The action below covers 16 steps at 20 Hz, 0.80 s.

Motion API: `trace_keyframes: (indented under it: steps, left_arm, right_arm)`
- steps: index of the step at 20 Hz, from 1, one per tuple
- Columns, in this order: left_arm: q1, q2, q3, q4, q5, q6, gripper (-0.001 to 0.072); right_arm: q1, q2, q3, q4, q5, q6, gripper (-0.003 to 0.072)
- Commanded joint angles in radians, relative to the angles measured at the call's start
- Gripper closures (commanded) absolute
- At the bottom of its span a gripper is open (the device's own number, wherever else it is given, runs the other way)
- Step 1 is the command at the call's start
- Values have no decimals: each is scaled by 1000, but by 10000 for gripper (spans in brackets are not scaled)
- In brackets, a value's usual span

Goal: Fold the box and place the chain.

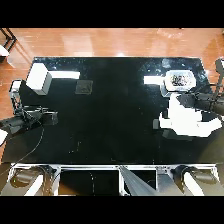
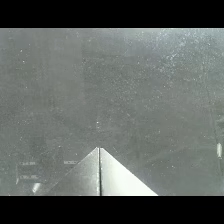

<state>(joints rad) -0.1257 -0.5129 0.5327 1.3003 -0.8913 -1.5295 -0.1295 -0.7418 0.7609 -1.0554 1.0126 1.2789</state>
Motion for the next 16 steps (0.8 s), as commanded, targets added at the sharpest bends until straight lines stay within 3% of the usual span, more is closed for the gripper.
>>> trace_keyframes:
  steps: [1,7,10,16]
  left_arm:
    - [0,1,-1,1,2,0,686]
    - [-1,1,-1,0,2,0,686]
    - [0,1,-1,0,71,0,686]
    - [-1,-6,-2,-11,159,0,684]
  right_arm:
    - [0,0,0,0,0,0,666]
    - [0,0,0,15,-11,0,666]
    - [1,0,0,15,-18,0,666]
    - [1,0,0,56,-238,0,665]
